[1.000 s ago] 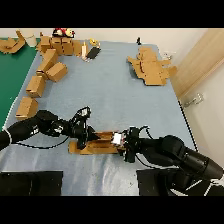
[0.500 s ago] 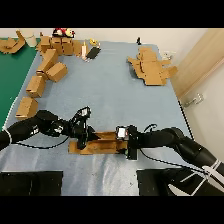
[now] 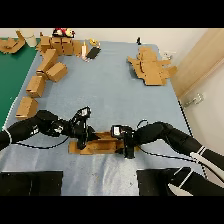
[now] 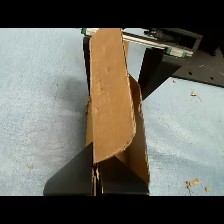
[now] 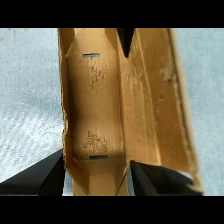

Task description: Fold the box.

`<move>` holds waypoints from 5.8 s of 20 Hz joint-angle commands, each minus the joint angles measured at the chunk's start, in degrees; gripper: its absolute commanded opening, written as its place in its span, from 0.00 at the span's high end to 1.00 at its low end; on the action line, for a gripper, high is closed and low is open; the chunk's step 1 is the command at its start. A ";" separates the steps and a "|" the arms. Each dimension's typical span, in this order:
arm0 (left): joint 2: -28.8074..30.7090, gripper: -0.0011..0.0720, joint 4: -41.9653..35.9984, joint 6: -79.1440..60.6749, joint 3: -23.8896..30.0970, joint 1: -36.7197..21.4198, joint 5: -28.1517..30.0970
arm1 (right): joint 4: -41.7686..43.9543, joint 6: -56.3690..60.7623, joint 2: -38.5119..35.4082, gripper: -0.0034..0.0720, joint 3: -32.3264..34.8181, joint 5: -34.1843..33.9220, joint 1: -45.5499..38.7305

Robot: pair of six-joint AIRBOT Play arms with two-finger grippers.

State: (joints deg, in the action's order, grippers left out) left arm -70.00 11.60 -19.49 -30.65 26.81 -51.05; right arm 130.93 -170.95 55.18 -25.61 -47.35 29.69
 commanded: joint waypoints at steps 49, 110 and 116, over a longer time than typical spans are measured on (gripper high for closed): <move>0.00 0.97 0.00 -0.02 0.00 0.00 0.02 | 1.44 -0.07 4.76 0.19 -0.28 0.79 0.07; 22.10 0.97 25.27 78.86 0.61 0.07 -15.15 | 0.83 0.55 6.64 0.36 -0.28 2.25 2.19; 15.67 0.97 5.16 82.14 0.87 15.87 8.24 | 0.83 0.55 6.64 0.36 -0.28 2.25 2.19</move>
State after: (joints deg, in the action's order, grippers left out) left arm -51.55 25.19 58.02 -29.85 36.77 -52.86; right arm 131.74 -170.43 61.80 -25.91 -45.12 31.86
